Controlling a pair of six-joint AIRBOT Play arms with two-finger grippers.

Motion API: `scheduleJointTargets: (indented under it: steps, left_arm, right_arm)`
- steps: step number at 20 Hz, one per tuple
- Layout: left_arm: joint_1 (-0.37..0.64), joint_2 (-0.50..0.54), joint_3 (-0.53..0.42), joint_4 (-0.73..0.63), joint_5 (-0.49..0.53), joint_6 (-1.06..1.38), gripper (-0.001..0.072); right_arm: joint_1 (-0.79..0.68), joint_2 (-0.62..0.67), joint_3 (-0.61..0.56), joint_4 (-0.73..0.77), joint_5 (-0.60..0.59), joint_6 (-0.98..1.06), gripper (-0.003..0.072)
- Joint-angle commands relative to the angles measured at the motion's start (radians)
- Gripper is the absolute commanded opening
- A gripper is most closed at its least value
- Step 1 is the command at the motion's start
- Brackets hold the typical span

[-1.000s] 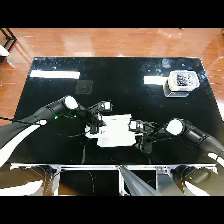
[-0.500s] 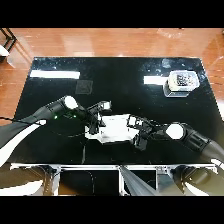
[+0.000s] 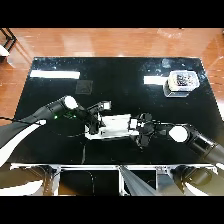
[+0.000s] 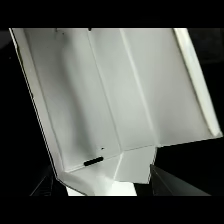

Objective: Fold the box and place the chain.

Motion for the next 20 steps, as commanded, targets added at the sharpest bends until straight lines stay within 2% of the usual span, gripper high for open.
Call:
scheduleJointTargets:
  steps: [1,6,10,15,20]
  left_arm:
    - [0.0,0.0,0.0,0.0,0.013,0.002,0.0015]
    - [-0.001,0.0,0.0,0.0,0.013,0.005,0.0014]
    - [-0.008,0.0,0.0,0.003,0.015,0.004,0.0014]
    - [-0.011,0.0,0.0,0.003,0.015,0.004,0.0015]
    - [-0.011,0.0,0.0,0.017,0.015,0.004,0.0014]
  right_arm:
    - [-0.002,0.0,0.0,0.025,-0.031,-0.038,0.0702]
    - [-0.003,-0.017,0.005,0.097,-0.032,-0.054,0.0702]
    - [-0.026,-0.114,0.057,0.193,-0.032,-0.113,0.0702]
    - [-0.124,-0.139,0.067,0.235,0.055,-0.124,0.0702]
    - [-0.133,-0.139,0.067,0.289,0.083,-0.214,0.0702]
